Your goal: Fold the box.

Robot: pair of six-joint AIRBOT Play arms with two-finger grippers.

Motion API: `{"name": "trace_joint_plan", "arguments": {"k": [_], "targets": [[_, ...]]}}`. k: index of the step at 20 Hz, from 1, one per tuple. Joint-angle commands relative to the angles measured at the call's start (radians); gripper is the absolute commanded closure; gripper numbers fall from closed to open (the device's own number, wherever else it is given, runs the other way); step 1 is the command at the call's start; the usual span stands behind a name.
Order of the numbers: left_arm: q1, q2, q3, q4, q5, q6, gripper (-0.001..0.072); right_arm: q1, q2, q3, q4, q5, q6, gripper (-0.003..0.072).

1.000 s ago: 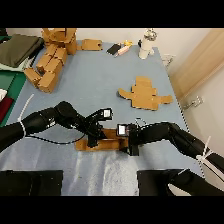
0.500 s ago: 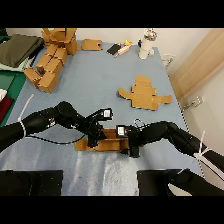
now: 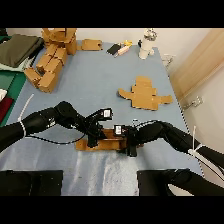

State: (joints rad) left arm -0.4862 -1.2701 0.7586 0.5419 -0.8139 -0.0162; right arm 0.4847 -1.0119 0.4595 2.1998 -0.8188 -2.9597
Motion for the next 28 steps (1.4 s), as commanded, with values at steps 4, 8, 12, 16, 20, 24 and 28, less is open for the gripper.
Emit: {"name": "trace_joint_plan", "arguments": {"k": [4,8,12,16,20,24,28], "targets": [[0.000,0.000,0.001,0.000,0.000,0.000,0.0696,0.010,-0.004,0.000,0.004,-0.043,0.000,0.0051],[0.000,0.000,0.001,0.000,0.000,0.000,0.0696,0.010,-0.005,0.000,0.000,-0.044,0.000,0.0053],[0.000,0.000,0.001,0.000,0.000,0.000,0.0696,0.008,-0.018,-0.002,-0.012,-0.028,0.000,0.0065],[0.000,0.000,0.001,0.000,0.000,0.000,0.0696,0.008,-0.019,0.001,-0.011,-0.012,0.001,0.0066],[0.000,0.000,0.001,0.000,0.000,0.000,0.0696,0.008,-0.019,0.001,-0.011,-0.005,0.001,0.0066],[0.000,0.000,0.001,0.000,0.000,0.000,0.0696,0.008,-0.019,0.001,-0.011,-0.002,0.001,0.0174],[0.000,0.000,0.001,-0.006,0.003,0.001,0.0696,0.008,-0.019,0.000,-0.010,0.000,0.001,0.0174]]}}
